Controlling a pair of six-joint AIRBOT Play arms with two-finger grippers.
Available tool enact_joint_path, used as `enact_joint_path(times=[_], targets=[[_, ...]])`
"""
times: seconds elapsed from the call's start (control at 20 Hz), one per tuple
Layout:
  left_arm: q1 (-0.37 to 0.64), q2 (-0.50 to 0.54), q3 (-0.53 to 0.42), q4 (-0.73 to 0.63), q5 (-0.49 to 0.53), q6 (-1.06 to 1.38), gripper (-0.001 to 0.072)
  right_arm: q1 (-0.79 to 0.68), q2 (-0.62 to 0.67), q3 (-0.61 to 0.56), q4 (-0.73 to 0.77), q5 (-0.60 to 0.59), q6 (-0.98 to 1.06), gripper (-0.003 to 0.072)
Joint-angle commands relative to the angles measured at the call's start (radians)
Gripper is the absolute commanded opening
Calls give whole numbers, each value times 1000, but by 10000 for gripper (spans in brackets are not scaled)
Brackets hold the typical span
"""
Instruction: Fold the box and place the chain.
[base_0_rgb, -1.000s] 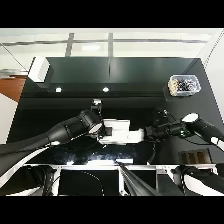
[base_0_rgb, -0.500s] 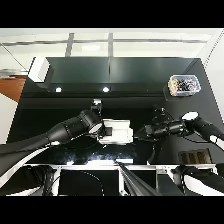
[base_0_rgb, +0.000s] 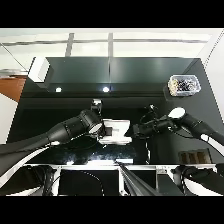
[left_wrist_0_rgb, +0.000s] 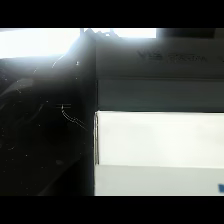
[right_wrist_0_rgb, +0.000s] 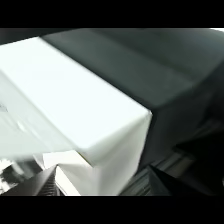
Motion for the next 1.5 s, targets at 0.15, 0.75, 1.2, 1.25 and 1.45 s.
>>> enact_joint_path(times=[0.15,0.75,1.2,1.25,1.45], targets=[[0,0,0,1,1,0,24,180,0,135,-323,-98,390,587],[0,0,0,5,2,0,24,465,-1,263,-821,-40,1003,334],[0,0,0,5,3,0,24,529,-6,278,-934,-36,1258,254],[0,0,0,5,5,0,24,529,-8,282,-933,-36,1274,254],[0,0,0,7,6,0,24,537,-56,341,-937,13,1279,238]])
